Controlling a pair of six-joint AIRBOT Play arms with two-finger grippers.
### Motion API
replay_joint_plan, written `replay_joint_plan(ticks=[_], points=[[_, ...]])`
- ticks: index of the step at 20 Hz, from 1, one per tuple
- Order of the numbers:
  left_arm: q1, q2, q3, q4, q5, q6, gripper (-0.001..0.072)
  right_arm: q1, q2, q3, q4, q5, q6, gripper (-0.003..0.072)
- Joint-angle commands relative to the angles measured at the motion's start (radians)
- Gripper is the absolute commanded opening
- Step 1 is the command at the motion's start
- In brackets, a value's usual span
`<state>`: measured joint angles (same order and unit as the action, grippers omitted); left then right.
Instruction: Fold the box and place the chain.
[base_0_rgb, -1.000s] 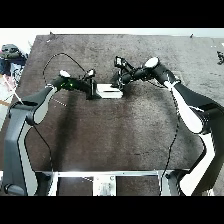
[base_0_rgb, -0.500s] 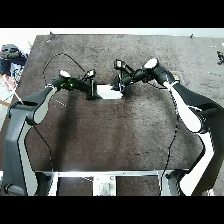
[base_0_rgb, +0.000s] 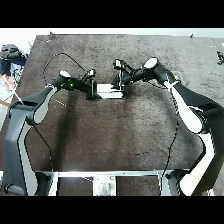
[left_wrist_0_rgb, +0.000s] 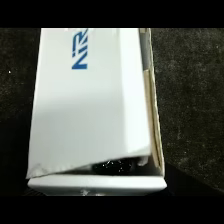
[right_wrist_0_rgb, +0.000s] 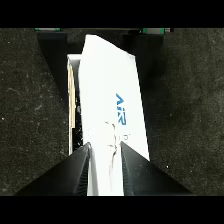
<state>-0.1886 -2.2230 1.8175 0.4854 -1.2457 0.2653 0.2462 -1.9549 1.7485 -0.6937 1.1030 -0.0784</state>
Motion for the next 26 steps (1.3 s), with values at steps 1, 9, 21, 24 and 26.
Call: replay_joint_plan(ticks=[1,9,21,24,26], points=[[0.001,0.000,0.000,0.000,0.001,0.002,0.0447,0.000,-0.001,0.000,-0.005,0.020,0.031,0.0202],[0.001,0.000,0.000,0.000,0.001,0.002,0.0447,0.000,-0.063,0.000,-0.029,0.083,0.058,0.0202],[0.001,0.000,0.000,0.000,0.001,0.002,0.0447,-0.078,-0.063,0.000,0.354,0.190,0.075,0.0337],[0.001,0.000,0.000,0.000,0.001,0.002,0.0447,-0.090,-0.063,0.000,0.352,0.221,0.080,0.0136],[0.001,0.000,0.000,0.000,0.001,0.002,0.0447,-0.090,-0.064,0.000,0.285,0.226,0.117,0.0009]])
